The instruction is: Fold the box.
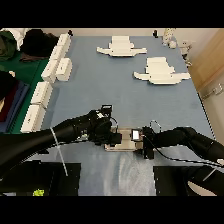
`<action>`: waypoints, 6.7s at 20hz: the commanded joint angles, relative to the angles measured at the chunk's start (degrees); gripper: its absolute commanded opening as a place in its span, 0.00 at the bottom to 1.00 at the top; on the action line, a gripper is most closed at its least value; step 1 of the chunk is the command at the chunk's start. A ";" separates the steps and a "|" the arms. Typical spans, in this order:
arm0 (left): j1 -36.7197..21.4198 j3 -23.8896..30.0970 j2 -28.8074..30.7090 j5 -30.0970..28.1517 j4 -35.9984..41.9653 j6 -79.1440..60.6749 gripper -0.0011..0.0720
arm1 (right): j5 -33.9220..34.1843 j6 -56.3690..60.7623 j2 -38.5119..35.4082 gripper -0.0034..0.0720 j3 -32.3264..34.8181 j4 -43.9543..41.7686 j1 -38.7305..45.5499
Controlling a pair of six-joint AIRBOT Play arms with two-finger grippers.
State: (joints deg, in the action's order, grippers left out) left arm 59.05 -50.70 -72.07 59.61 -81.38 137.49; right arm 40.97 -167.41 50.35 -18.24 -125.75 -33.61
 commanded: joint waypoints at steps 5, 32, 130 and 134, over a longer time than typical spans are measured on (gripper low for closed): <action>1.73 -3.50 -4.52 0.96 -4.63 7.63 0.51 | 0.00 0.00 0.00 0.72 -0.02 0.00 -0.04; 6.34 -3.45 -4.37 3.87 -8.98 14.25 0.43 | 0.00 0.02 0.00 0.72 -0.02 0.00 -0.04; 10.19 -9.25 8.24 23.28 -17.22 17.16 0.60 | 0.00 0.02 0.00 0.72 -0.02 0.00 -0.04; 10.60 -9.42 15.52 31.95 -17.73 16.11 0.03 | 0.00 0.00 0.00 0.72 -0.02 0.00 -0.04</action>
State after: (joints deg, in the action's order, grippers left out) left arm 69.38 -59.66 -61.17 85.14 -98.74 154.41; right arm 40.97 -167.41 50.35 -18.24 -125.75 -33.63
